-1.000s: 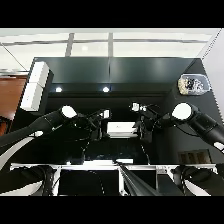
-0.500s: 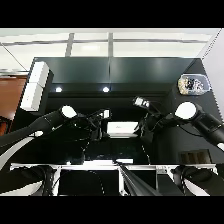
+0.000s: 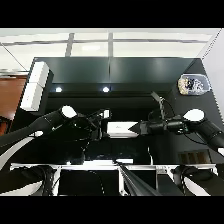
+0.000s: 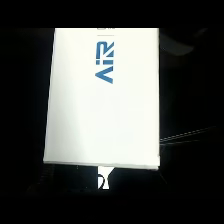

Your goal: Fold the box and place the chain.

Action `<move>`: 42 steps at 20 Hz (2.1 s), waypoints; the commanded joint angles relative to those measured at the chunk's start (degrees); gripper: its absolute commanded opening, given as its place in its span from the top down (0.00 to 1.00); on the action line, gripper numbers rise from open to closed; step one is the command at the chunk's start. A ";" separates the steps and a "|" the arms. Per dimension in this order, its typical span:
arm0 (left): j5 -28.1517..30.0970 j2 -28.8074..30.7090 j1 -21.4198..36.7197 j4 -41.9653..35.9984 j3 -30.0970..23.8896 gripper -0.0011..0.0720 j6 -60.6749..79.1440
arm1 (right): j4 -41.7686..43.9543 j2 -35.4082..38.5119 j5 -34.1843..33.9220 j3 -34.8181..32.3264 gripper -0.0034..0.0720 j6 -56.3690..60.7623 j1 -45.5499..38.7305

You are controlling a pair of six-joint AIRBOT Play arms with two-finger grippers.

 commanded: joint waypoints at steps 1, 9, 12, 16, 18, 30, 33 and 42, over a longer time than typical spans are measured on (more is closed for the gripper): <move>0.02 -0.02 -0.02 0.02 0.00 0.50 0.07 | 5.03 -1.73 -6.25 -1.79 0.94 1.49 1.53; 0.04 -0.02 -0.02 0.00 0.00 0.50 0.07 | -8.48 -4.81 -15.02 -1.79 0.94 9.90 5.75; 0.04 -0.02 -0.02 -0.02 0.00 0.50 0.04 | -8.33 -4.79 -14.88 -1.70 0.94 9.84 5.73; -0.22 -0.02 -0.02 0.00 0.00 0.50 -0.35 | -9.22 -3.30 -5.55 2.99 0.94 7.93 2.93; -0.22 -0.02 0.00 0.00 0.00 0.50 -0.37 | -11.98 -0.79 2.36 7.78 0.94 7.91 -0.81; -3.45 12.41 -0.22 8.04 0.35 0.01 -13.55 | -26.88 9.29 16.63 14.38 0.94 9.42 -32.50; -3.50 12.79 -3.56 5.95 3.48 0.01 -13.60 | -26.32 9.29 12.61 13.03 0.94 9.42 -32.46; -3.56 -5.49 -10.25 6.43 18.10 0.01 -20.68 | -26.38 9.27 10.67 11.82 0.94 9.25 -32.46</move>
